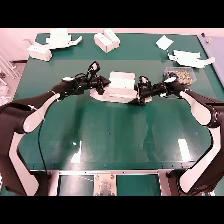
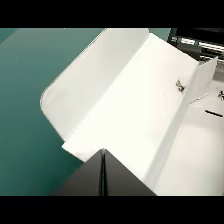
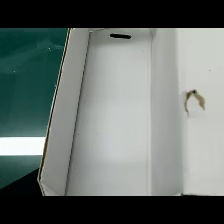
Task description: Fold the box and place the chain.
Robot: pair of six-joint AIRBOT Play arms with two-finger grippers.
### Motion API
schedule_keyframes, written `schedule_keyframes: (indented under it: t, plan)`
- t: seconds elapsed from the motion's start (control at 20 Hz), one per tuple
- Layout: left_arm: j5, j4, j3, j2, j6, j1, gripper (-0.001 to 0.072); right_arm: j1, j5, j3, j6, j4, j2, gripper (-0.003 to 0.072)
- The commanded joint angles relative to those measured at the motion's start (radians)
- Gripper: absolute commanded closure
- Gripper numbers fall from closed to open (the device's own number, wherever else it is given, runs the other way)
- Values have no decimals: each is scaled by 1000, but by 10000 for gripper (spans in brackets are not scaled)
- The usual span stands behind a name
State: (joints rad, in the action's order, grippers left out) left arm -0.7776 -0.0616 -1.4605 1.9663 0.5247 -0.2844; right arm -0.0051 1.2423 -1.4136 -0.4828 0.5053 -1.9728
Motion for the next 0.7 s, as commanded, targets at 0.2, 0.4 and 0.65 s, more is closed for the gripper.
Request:
schedule_keyframes:
  t: [0.2, 0.4, 0.65]
  plan:
    - [-80, 155, -1, 4, -136, 0, 691, 1, 0, 0, 0, 0, 0, 63]
    - [-127, 206, 2, 4, -196, 0, 691, 1, 0, 0, 0, 0, 0, 63]
    - [-102, 208, 2, 4, -176, 0, 690, 1, 0, 0, 0, 0, 0, 63]
